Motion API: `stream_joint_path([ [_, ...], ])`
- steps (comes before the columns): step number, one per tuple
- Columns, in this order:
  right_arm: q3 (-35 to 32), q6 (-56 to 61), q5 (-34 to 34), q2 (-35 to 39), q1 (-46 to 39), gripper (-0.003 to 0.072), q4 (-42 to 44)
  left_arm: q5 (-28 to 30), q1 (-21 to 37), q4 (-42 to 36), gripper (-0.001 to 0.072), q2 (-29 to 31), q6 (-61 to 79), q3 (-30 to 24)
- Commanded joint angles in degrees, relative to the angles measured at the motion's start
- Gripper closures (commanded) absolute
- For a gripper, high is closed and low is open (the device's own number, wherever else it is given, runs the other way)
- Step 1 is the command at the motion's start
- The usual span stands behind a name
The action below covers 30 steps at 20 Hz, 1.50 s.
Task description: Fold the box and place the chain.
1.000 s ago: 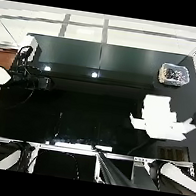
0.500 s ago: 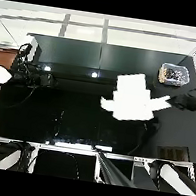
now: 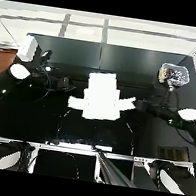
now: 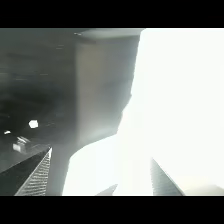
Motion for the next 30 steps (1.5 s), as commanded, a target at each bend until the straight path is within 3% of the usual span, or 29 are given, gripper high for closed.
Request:
stream_joint_path([
  [1, -1.4, 0.0, -9.6, 0.3, 9.4, 0.0669, 1.0, -4.5, -0.3, -6.9, 0.0002, -9.3, 6.8, 6.1],
  [3, -1.4, 0.0, -9.4, 0.3, 10.4, 0.0669, 1.0, -8.1, 0.6, -7.6, 0.0002, -15.3, 7.8, 10.3],
  [5, -1.4, 0.0, -9.4, 0.3, 10.8, 0.0669, 1.0, -16.7, 1.2, -10.8, 0.0002, -22.3, 9.2, 14.6],
  [9, -1.4, 0.0, -9.4, 0.3, 10.8, 0.0669, 1.2, -31.1, 0.8, -25.2, 0.0022, -32.5, 20.1, 18.8],
  [11, -1.4, 0.0, -9.3, 0.3, 10.8, 0.0669, 1.2, -38.9, 0.2, -20.7, 0.0165, -35.1, 23.1, 21.8],
  [12, -1.4, 0.0, -9.3, 0.3, 10.8, 0.0669, 1.2, -41.2, -0.2, -16.5, 0.0191, -35.6, 23.3, 23.2],
  [14, -1.4, 0.0, -9.3, 0.3, 10.8, 0.0669, 1.2, -41.7, -0.5, -10.1, 0.0227, -35.6, 24.4, 25.0],
  [16, -1.4, 0.0, -9.3, 0.3, 10.8, 0.0669, 1.2, -41.0, -1.0, -9.2, 0.0345, -35.6, 27.5, 26.3],
  [19, -1.4, 0.0, -9.4, 0.3, 10.8, 0.0669, 1.2, -41.8, -1.7, -8.5, 0.0634, -35.6, 32.5, 27.9],
  [20, -1.4, 0.0, -9.5, 0.3, 10.8, 0.0667, 1.2, -41.8, -1.7, -7.8, 0.0684, -35.6, 32.5, 28.7],
  [21, -1.4, 0.0, -9.6, 0.3, 10.5, 0.0566, 1.2, -41.7, -1.8, -7.8, 0.0685, -35.6, 32.5, 29.3],
  [22, -0.9, 0.0, -9.0, 0.4, 9.6, 0.0160, 0.8, -41.8, -1.8, -7.8, 0.0685, -35.3, 32.3, 30.2],
  [23, 0.5, 0.0, -6.0, 0.7, 8.0, -0.0010, -1.6, -42.0, -1.8, -7.6, 0.0686, -34.7, 31.6, 31.0],
  [25, 5.5, 0.0, 4.5, 2.1, 3.7, -0.0010, -13.1, -41.9, -2.0, -6.5, 0.0687, -30.8, 31.6, 30.3],
  [27, 10.8, -0.2, 14.1, 3.4, 0.4, -0.0010, -24.7, -40.8, -3.6, -6.3, 0.0687, -23.8, 35.5, 26.0],
  [28, 12.9, -1.2, 17.6, 3.7, -0.4, -0.0010, -29.7, -37.3, -4.9, -6.4, 0.0686, -19.4, 39.3, 22.4],
  [30, 13.8, -5.4, 18.7, 3.6, -0.4, -0.0010, -34.1, -21.6, -8.2, -5.2, 0.0683, -10.1, 48.8, 13.2],
])
